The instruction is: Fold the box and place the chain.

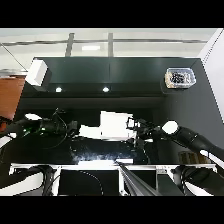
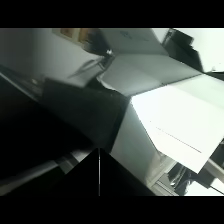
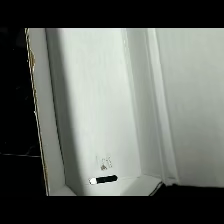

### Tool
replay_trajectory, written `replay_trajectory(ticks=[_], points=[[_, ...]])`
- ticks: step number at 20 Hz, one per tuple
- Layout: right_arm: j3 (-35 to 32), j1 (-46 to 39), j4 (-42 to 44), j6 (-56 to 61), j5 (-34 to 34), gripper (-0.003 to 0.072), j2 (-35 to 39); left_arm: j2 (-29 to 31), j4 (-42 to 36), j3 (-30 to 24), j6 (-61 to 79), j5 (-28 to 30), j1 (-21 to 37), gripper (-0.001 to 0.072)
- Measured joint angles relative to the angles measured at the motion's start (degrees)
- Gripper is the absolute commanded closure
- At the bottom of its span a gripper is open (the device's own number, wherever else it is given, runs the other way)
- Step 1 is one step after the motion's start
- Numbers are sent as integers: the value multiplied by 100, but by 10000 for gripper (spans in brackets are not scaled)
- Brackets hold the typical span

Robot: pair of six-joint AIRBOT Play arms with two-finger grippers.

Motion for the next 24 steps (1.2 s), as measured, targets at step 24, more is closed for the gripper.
replay_trajectory(ticks=[24], points=[[0,0,0,0,-4,201,0,240,726,1368,-994,122,-2087,74]])
